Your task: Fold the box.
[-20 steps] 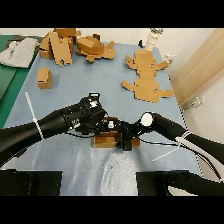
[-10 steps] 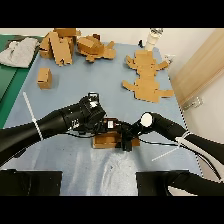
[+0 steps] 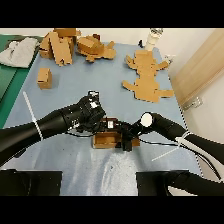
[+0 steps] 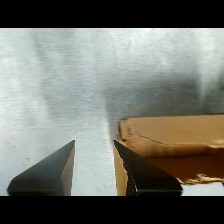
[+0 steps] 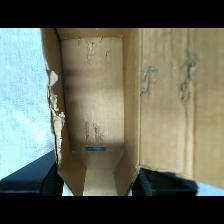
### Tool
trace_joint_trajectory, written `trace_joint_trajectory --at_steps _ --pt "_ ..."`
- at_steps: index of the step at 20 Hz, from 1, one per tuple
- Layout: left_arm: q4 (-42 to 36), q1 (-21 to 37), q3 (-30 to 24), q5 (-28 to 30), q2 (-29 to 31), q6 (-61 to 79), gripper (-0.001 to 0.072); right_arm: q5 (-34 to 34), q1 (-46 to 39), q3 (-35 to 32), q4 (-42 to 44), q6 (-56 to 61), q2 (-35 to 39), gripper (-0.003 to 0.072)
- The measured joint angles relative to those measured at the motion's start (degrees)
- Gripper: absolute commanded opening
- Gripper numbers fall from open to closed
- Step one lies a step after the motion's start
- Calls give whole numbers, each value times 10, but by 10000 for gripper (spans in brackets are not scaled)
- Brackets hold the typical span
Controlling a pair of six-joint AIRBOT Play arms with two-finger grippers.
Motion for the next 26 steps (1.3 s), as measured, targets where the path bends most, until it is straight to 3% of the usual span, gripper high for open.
trace_joint_trajectory --at_steps 6,7,11,13,16,20,23,26 --pt "40 0 0 -28 0 2 332 0 0 0 0 0 0 468" --pt "51 0 0 -36 0 2 35 0 0 0 0 0 0 468" --pt "84 6 -15 -56 3 40 15 0 0 0 0 0 0 468" --pt "89 12 -49 -43 21 78 14 0 0 0 0 0 0 468" --pt "47 37 -127 30 88 204 13 0 0 0 0 0 0 468" --pt "-139 147 -225 156 182 537 15 0 0 0 0 0 0 468" --pt "-245 240 -262 278 183 764 15 0 0 0 0 0 0 468" --pt "-297 284 -276 409 149 866 14 0 0 0 1 0 0 468"
